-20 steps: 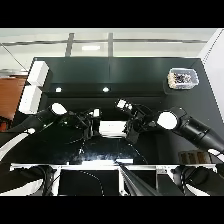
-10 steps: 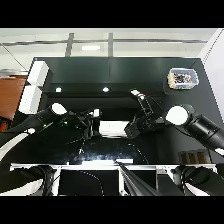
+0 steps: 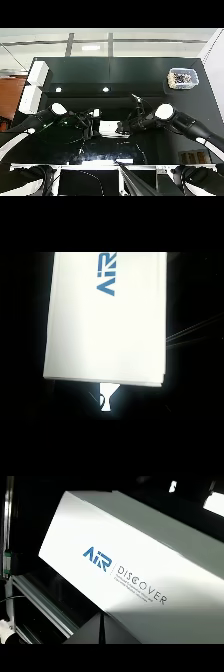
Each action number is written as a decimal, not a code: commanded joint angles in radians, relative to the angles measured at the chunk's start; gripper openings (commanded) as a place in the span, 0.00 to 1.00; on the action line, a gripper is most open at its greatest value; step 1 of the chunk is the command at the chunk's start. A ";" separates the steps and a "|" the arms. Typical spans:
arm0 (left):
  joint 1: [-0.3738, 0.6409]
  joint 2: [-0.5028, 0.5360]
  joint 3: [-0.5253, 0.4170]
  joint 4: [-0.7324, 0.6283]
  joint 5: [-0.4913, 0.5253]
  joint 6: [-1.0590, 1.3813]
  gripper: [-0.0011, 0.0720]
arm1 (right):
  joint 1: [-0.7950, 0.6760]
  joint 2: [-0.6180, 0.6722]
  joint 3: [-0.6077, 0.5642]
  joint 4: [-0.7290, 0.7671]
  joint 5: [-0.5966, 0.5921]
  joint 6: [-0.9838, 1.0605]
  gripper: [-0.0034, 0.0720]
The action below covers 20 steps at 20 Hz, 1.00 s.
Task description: Fold the box and place the chain.
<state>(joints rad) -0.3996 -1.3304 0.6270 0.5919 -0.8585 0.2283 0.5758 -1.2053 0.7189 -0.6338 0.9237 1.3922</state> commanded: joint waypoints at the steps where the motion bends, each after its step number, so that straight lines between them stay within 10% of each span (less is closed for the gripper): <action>1: 0.000 0.000 0.000 0.000 0.000 0.000 0.64 | 0.001 -0.051 -0.002 0.013 -0.022 -0.010 0.09; 20: 0.000 0.000 0.000 0.000 0.000 0.000 0.64 | -0.060 -0.047 -0.001 0.070 0.034 -0.079 0.09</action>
<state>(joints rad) -0.3996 -1.3304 0.6270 0.5926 -0.8597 0.2287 0.5060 -1.2518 0.7208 -0.5217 0.9546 1.2980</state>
